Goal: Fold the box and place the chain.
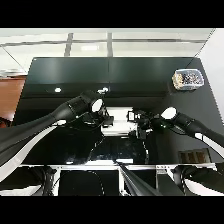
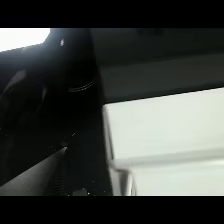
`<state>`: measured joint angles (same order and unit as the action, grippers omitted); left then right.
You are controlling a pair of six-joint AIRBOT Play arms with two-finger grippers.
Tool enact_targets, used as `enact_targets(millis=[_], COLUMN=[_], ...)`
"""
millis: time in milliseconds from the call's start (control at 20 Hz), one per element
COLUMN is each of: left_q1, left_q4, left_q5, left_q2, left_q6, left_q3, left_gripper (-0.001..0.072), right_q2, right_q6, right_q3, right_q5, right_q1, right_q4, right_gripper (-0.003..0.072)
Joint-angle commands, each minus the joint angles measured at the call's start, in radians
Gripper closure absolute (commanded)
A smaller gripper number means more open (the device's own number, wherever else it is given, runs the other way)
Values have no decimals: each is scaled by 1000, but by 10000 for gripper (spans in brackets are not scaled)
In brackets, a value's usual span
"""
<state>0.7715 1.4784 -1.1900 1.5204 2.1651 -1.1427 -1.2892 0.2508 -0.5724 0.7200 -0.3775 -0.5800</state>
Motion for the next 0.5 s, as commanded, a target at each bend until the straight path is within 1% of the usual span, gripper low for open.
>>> enact_targets(millis=[0,50,100,150,250,450], left_q1=[22,37,50,61,66,69], left_q4=[9,19,37,59,79,76], left_q5=[-13,-7,0,10,23,10], left_q2=[1,1,2,2,4,31], left_q6=[72,92,114,137,146,148], left_q3=[-1,-1,-1,-1,-1,-6], left_gripper=[264,268,308,315,315,315], right_q2=[0,0,0,0,0,0], right_q6=[0,0,0,0,0,0], right_q3=[0,0,0,0,0,0], right_q5=[0,0,0,0,0,0], right_q1=[-1,-1,0,-1,-1,-1], right_q4=[0,0,0,0,0,0], right_gripper=[390,390,390,390,390,390])
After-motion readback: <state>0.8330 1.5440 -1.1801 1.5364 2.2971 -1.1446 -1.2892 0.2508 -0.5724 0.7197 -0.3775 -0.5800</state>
